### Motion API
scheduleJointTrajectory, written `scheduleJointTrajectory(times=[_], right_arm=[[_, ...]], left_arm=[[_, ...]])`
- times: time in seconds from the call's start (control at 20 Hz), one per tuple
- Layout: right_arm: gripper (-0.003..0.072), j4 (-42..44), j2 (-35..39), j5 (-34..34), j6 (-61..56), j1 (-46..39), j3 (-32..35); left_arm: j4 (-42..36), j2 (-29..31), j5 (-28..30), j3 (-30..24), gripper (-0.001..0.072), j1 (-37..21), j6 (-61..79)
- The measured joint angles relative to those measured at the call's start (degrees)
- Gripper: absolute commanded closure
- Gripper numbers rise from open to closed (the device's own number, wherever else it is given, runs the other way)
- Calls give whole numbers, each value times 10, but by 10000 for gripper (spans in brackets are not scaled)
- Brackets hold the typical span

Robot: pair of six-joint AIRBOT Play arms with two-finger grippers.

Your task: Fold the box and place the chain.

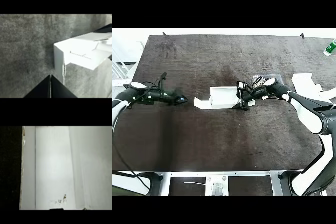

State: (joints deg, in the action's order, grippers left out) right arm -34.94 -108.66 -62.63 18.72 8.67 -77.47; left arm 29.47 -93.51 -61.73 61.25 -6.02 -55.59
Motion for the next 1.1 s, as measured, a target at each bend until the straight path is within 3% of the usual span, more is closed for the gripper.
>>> scheduleJointTrajectory(times=[0.45,1.1], right_arm=[[104,0,0,0,0,0,0],[104,0,0,0,0,0,0]], left_arm=[[-11,-41,60,0,698,64,-8],[-58,-73,47,10,693,106,-10]])
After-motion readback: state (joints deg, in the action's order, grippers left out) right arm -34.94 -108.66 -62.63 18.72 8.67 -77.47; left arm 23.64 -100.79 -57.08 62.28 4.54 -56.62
